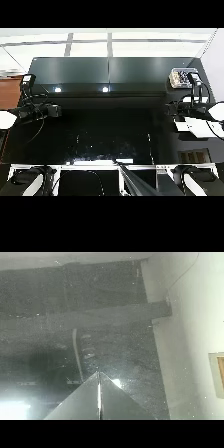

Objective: Fold the box and place the chain.

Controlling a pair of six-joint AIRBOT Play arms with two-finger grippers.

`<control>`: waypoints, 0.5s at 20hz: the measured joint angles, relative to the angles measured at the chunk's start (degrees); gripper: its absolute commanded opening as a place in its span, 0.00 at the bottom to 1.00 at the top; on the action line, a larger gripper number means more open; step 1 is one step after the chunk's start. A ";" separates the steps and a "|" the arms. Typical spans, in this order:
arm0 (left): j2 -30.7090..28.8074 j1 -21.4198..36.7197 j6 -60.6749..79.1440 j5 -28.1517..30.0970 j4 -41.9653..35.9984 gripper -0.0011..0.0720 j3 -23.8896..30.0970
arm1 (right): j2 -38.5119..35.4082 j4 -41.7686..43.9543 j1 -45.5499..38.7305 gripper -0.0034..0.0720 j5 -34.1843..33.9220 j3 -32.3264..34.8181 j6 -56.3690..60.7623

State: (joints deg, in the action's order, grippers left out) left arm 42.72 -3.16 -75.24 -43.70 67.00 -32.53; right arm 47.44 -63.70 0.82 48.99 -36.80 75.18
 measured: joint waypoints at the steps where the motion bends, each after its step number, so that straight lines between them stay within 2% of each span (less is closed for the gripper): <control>1: 0.00 0.00 -0.02 0.00 0.00 0.05 0.00 | 0.00 0.02 0.00 0.07 0.00 0.00 0.02; 4: 0.00 0.00 -0.02 -0.02 0.02 0.05 0.00 | 0.00 1.18 0.00 0.08 -1.38 0.00 0.00; 5: 0.00 0.00 0.00 0.00 0.00 0.05 0.00 | 0.00 1.38 0.00 0.49 -3.48 0.00 0.02; 6: 0.00 0.00 0.00 -0.02 0.02 0.05 0.00 | 0.13 1.11 0.00 0.98 -6.25 0.00 0.02; 10: 0.00 0.00 0.00 0.00 0.00 0.05 0.00 | 2.05 -6.86 -1.99 0.98 -21.68 0.00 -0.11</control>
State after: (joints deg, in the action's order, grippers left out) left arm 42.72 -3.16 -75.24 -43.70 67.00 -32.53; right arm 49.50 -70.57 -1.17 27.31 -36.80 75.07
